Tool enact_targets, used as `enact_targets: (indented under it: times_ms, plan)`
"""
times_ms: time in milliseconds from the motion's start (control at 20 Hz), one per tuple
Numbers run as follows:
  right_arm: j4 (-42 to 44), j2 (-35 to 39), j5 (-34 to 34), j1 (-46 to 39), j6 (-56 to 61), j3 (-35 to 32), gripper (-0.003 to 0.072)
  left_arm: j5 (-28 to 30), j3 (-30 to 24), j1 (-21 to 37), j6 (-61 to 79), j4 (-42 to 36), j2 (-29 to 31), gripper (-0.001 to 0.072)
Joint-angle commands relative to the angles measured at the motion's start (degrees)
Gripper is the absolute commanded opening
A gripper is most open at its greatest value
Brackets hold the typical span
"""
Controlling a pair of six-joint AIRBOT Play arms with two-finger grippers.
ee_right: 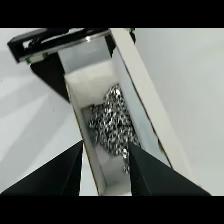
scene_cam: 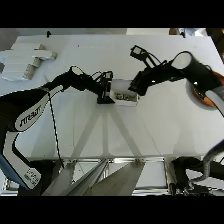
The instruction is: Fold the box and place the chain.
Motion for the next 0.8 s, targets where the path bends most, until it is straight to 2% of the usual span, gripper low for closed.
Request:
enact_targets:
  times_ms: [0, 250, 500, 750]
  plan:
    - [-2.78, 1.46, 10.4, -5.7, -3.39, -0.2, 0.0316, 0.02, 0.02, 0.04, -0.02, 0.0, 0.02, 0.0354]
    - [-6.91, -1.99, 7.69, -13.99, -5.09, -1.11, 0.0317, 0.02, 0.02, 0.04, -0.02, 0.02, 0.02, 0.0354]
    - [-4.13, -10.03, 3.28, -13.31, -14.08, -1.31, 0.0316, 0.02, 0.02, 0.04, -0.02, 0.0, 0.02, 0.0354]
    - [-3.41, -16.02, 0.52, -9.29, -15.15, -1.29, 0.0316, 0.02, 0.02, 0.04, -0.02, 0.0, 0.02, 0.0354]
